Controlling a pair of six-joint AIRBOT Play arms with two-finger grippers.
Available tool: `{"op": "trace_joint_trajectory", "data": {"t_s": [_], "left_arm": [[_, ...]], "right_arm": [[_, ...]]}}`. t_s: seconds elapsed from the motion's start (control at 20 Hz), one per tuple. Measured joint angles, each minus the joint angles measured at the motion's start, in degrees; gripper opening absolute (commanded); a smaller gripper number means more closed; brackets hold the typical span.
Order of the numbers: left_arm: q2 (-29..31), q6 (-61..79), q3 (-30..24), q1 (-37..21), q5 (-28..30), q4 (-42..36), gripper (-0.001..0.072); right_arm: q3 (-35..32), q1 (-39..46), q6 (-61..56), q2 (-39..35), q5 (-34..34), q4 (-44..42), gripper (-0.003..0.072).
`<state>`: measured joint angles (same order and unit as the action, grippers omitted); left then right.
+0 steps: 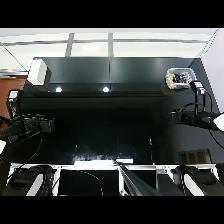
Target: Fold the box and place the chain.
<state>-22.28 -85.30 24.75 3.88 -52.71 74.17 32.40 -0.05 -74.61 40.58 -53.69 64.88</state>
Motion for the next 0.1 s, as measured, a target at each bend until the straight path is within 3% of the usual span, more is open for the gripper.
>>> {"op": "trace_joint_trajectory", "data": {"t_s": [0.1], "left_arm": [[0.11, -0.02, -0.04, 0.00, -0.02, -0.02, 0.0026]], "right_arm": [[0.02, -0.02, 0.00, 0.00, -0.04, 0.04, 0.0021]]}}
